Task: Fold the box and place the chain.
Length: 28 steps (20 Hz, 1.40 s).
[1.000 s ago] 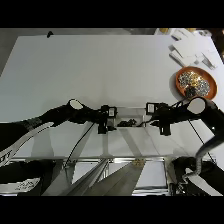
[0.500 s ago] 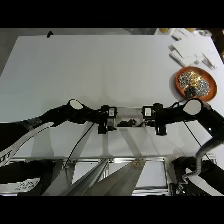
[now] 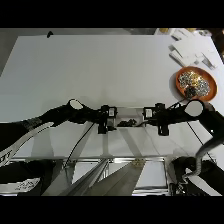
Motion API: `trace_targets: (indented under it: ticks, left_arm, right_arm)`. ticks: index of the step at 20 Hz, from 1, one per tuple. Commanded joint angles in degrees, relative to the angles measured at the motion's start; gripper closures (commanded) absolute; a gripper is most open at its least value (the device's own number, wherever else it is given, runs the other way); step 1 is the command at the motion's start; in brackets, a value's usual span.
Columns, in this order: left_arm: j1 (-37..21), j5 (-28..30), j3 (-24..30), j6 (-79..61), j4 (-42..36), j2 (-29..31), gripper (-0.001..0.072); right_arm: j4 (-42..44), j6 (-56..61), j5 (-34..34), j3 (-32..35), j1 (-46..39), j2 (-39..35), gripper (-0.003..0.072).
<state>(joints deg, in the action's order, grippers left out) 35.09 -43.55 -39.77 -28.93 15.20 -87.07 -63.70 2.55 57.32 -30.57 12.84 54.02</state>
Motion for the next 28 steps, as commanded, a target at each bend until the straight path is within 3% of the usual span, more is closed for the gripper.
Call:
trace_targets:
  ticks: [1, 5, 10, 14, 16, 28]
  left_arm:
    - [0.02, 0.02, 0.02, 0.00, 0.02, 0.00, 0.0700]
    - [0.02, 0.00, 0.02, 0.00, 0.02, 0.00, 0.0700]
    - [0.02, 0.00, 0.02, 0.00, 0.02, 0.00, 0.0700]
    - [0.02, 0.02, 0.02, 0.00, 0.02, 0.00, 0.0700]
    - [0.02, 0.02, 0.02, 0.00, 0.02, 0.00, 0.0700]
    - [0.02, 0.00, 0.02, 0.00, 0.02, 0.00, 0.0700]
  right_arm:
    - [-11.52, 10.67, 0.00, -0.02, -1.53, -5.90, 0.0668]
    - [-8.98, 17.46, 0.13, -0.02, -2.56, -15.76, 0.0668]
    - [17.77, 22.40, 0.09, -0.02, -2.56, -18.27, 0.0669]
    - [39.63, 16.26, -0.02, -0.02, -2.54, -17.94, 0.0669]
    - [45.79, 15.58, 0.48, -0.02, -2.36, -17.07, 0.0669]
    - [32.13, 15.61, -3.17, -0.02, 9.60, -1.62, 0.0664]
